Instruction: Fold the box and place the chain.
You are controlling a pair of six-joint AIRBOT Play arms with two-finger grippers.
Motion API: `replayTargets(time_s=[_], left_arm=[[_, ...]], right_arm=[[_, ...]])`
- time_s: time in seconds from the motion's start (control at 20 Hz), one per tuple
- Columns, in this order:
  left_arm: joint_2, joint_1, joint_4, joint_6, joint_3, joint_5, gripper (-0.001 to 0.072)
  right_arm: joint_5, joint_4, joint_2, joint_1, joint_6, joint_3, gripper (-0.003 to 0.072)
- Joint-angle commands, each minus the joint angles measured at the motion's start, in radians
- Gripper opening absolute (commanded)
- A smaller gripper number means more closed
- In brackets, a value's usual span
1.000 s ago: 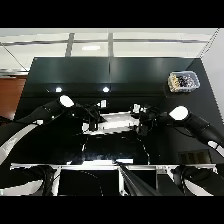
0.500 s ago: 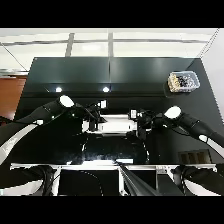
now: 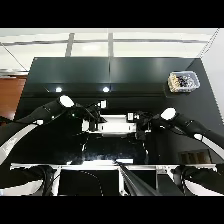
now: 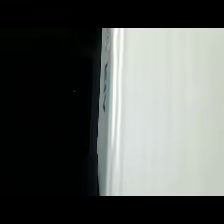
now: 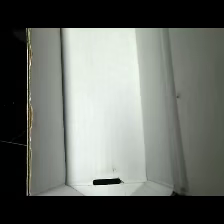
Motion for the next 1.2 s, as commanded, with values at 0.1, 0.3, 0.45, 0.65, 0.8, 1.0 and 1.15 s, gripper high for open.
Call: replayTargets(time_s=[0.1,0.3,0.45,0.65,0.8,1.0,1.15], left_arm=[[0.000,0.000,0.000,-0.001,0.001,0.005,0.0026],[0.000,0.000,0.000,-0.001,0.001,0.009,0.0063],[0.024,0.000,0.017,-0.055,0.001,0.009,0.0347],[0.142,0.000,0.210,-0.249,0.001,0.000,0.0407],[0.255,0.002,0.412,-0.548,0.001,-0.058,0.0172],[0.323,0.058,0.498,-0.713,0.000,-0.305,0.0024],[0.324,0.085,0.452,-0.806,-0.008,-0.397,0.0023]], right_arm=[[-0.029,-0.029,-0.004,0.017,0.029,0.000,0.0535],[-0.028,-0.029,-0.004,0.017,0.029,0.000,0.0498],[-0.027,-0.029,-0.004,0.017,0.029,0.000,0.0497],[-0.027,-0.029,-0.004,0.017,0.029,0.000,0.0498],[-0.028,-0.029,-0.004,0.017,0.029,0.000,0.0498],[-0.028,-0.029,-0.004,0.017,0.029,0.000,0.0497],[-0.027,-0.029,-0.004,0.017,0.029,0.000,0.0498]])
